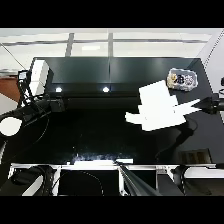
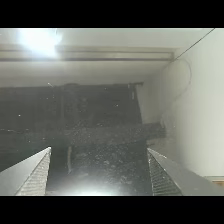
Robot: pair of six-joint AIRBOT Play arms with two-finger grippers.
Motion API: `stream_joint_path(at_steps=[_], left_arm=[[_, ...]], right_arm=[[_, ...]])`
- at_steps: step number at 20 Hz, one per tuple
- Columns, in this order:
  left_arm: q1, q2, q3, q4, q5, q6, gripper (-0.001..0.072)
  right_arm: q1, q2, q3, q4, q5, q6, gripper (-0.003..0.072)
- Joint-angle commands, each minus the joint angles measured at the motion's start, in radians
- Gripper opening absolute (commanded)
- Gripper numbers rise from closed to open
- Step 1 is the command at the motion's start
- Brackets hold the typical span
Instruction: Fold the box and place the chain.
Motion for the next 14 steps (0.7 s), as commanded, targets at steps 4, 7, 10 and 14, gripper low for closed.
stream_joint_path(at_steps=[4,7,10,14], left_arm=[[-0.003,-0.017,0.0,-0.1,0.044,0.0,0.0701],[-0.031,-0.077,-0.001,-0.268,-0.007,0.0,0.0701],[-0.064,-0.192,0.0,-0.325,-0.086,0.002,0.0701],[0.001,-0.324,0.0,-0.543,-0.164,0.213,0.07]], right_arm=[[0.299,0.383,-0.385,0.209,-0.254,-0.048,0.0029],[0.492,0.602,-0.586,0.209,-0.518,-0.093,0.0029],[0.63,0.763,-0.703,0.205,-0.732,-0.092,0.0029],[0.739,0.885,-0.803,0.17,-0.8,-0.076,0.0029]])
